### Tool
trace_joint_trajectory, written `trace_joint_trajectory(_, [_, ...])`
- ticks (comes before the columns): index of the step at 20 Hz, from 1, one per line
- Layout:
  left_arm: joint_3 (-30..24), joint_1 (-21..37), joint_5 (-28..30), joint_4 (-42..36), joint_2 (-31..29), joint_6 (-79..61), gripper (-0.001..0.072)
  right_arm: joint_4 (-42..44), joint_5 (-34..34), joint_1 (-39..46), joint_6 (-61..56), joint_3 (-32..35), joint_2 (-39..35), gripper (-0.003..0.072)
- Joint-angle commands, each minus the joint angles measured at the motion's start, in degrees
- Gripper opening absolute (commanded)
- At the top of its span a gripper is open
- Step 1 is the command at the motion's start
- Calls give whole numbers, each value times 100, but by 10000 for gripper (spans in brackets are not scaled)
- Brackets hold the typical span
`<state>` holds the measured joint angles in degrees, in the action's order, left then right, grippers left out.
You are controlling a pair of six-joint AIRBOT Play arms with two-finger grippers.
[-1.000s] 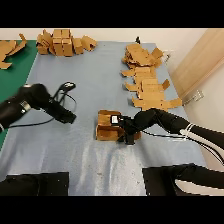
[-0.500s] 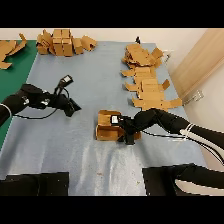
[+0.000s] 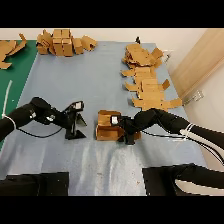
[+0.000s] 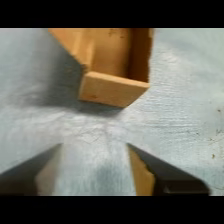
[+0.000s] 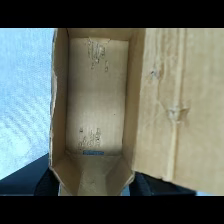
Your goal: Fold the box.
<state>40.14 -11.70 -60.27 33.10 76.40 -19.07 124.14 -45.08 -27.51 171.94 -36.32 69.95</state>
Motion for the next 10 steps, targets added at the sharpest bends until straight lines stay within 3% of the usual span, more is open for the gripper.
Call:
trace_joint_trajectory(1, [-188,-507,603,31,17,-317,709,-138,24,0,2,-2,-2,495])
trace_joint_trajectory(5, [-186,-1060,1082,-195,17,-363,709,-138,22,0,2,-2,-2,495])
trace_joint_trajectory(10, [-177,-1349,1532,-531,22,-407,710,-138,24,0,2,-2,0,495])
